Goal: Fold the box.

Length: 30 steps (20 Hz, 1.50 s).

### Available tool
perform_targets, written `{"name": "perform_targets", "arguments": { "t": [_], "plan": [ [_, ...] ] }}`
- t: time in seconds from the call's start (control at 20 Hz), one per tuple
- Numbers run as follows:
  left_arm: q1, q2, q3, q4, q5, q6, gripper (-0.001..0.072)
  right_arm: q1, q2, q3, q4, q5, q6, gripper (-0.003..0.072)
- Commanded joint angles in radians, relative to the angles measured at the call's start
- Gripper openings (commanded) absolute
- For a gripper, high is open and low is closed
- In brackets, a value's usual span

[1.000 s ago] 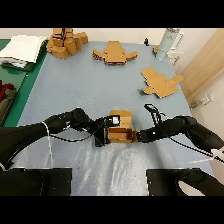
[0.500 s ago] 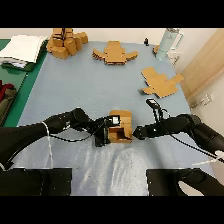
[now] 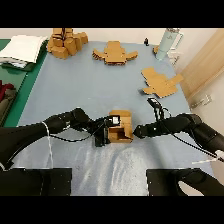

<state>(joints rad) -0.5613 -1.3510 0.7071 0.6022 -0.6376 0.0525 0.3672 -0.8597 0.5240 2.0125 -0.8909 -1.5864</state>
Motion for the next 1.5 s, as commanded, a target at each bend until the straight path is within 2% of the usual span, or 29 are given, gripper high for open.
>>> {"name": "perform_targets", "arguments": {
  "t": [0.0,0.45,0.5,0.55,0.7,0.8,0.95,1.15,1.3,1.35,1.45],
  "plan": [
    [0.0,-0.001,0.0,0.0,0.0,0.0,0.0513,0.0,0.001,0.003,-0.04,-0.003,0.053,0.0382],
    [0.0,-0.001,0.0,0.0,0.0,0.0,0.0513,0.002,0.0,0.052,0.035,-0.046,0.069,0.039],
    [0.0,-0.001,0.0,0.0,0.0,0.0,0.0513,0.002,-0.002,0.052,0.043,-0.046,0.069,0.0511],
    [0.0,-0.001,0.0,0.0,0.0,0.0,0.0513,0.002,-0.004,0.052,0.053,-0.045,0.069,0.0559],
    [0.0,-0.001,0.0,0.0,0.0,0.0,0.0513,0.018,-0.038,0.052,0.065,-0.04,0.082,0.0564],
    [0.0,-0.001,0.0,0.0,0.0,0.0,0.0513,0.08,-0.078,0.053,0.06,-0.006,0.125,0.0564],
    [0.0,-0.001,0.0,0.0,0.0,0.0,0.0513,0.195,-0.158,0.089,-0.088,0.021,0.318,0.0564],
    [0.0,-0.001,0.0,0.0,0.0,0.0,0.0513,0.326,-0.267,0.198,-0.369,-0.058,0.607,0.0563],
    [0.0,-0.001,0.0,0.0,0.0,0.0,0.0513,0.391,-0.343,0.296,-0.475,-0.14,0.743,0.0557],
    [0.0,-0.001,0.0,0.0,0.0,0.0,0.0513,0.41,-0.373,0.331,-0.497,-0.179,0.778,0.0518],
    [0.0,-0.001,0.0,0.0,0.0,0.0,0.0513,0.436,-0.431,0.383,-0.517,-0.241,0.824,0.0518]
  ]
}}
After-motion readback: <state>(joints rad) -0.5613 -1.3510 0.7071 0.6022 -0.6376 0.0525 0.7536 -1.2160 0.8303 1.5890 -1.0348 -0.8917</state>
